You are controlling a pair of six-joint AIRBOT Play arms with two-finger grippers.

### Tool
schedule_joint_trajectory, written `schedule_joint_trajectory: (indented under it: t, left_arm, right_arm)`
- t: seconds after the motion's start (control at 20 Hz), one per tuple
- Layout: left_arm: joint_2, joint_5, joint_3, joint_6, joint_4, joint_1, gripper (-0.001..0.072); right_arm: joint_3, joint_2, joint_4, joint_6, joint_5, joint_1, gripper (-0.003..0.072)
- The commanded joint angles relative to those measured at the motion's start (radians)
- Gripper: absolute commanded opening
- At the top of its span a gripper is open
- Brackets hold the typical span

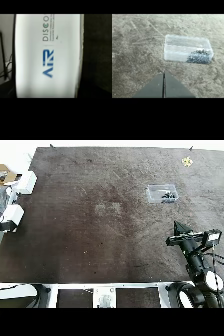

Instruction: Fold the box and place the chain.

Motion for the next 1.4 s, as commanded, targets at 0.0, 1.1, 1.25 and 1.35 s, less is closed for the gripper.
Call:
schedule_joint_trajectory:
  t: [0.0,1.1,1.25,1.35]
  left_arm:
    - [0.003,0.002,0.002,-0.038,-0.008,0.001,0.0677]
    - [0.443,-0.159,0.269,-0.027,-0.708,-0.006,0.0006]
    - [0.507,-0.13,0.264,-0.027,-0.695,-0.087,0.0003]
    - [0.547,-0.108,0.259,-0.027,-0.652,-0.196,0.0002]
  right_arm:
    - [0.0,0.0,0.0,0.0,0.0,0.001,0.0002]
    - [0.0,0.0,0.0,0.0,0.0,0.001,0.0002]
    - [0.0,0.0,0.0,0.0,0.0,0.001,0.0002]
    - [0.0,0.0,0.0,0.0,0.0,0.001,0.0002]
